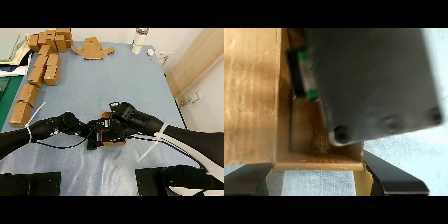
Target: Fold the box.
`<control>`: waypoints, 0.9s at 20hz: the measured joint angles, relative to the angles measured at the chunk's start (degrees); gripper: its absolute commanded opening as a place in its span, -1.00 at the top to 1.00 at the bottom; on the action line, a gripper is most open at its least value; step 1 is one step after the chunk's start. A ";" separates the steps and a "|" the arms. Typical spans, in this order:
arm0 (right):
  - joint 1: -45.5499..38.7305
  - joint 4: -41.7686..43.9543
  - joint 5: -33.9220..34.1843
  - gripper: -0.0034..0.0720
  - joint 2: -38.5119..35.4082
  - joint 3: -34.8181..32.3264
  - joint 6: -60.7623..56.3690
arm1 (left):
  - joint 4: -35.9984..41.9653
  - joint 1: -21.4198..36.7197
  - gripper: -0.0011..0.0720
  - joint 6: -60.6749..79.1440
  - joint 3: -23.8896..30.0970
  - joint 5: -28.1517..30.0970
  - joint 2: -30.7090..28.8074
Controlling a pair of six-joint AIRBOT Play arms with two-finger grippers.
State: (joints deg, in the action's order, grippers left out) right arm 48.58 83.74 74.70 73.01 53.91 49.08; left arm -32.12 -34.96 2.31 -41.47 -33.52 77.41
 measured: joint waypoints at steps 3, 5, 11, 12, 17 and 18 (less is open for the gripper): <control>-0.39 -1.46 2.12 -0.34 -3.58 0.00 -0.02 | 0.00 0.00 -0.23 -0.11 0.00 0.02 0.02; -1.64 -2.62 3.69 -0.01 -5.86 0.00 -0.02 | 0.00 0.00 -0.23 -0.15 0.00 0.02 0.02; -11.26 -3.19 4.61 0.90 -11.13 -0.22 4.07 | 0.02 0.00 -0.23 -0.17 0.00 0.00 0.00; -14.25 -2.58 3.72 0.90 -11.32 -0.52 5.84 | 0.00 0.00 -0.23 -0.20 0.00 0.00 0.00; -34.16 15.85 -7.69 0.90 -5.90 -1.73 25.75 | 0.00 0.00 -0.23 -0.20 0.00 0.00 0.00; -37.70 22.82 -9.33 0.90 -3.21 -1.70 31.85 | 0.02 0.00 -0.23 -0.20 0.00 0.00 0.00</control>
State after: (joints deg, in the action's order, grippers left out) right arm 10.87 106.56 65.36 69.80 52.21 80.93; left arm -32.10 -34.96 2.11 -41.47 -33.52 77.41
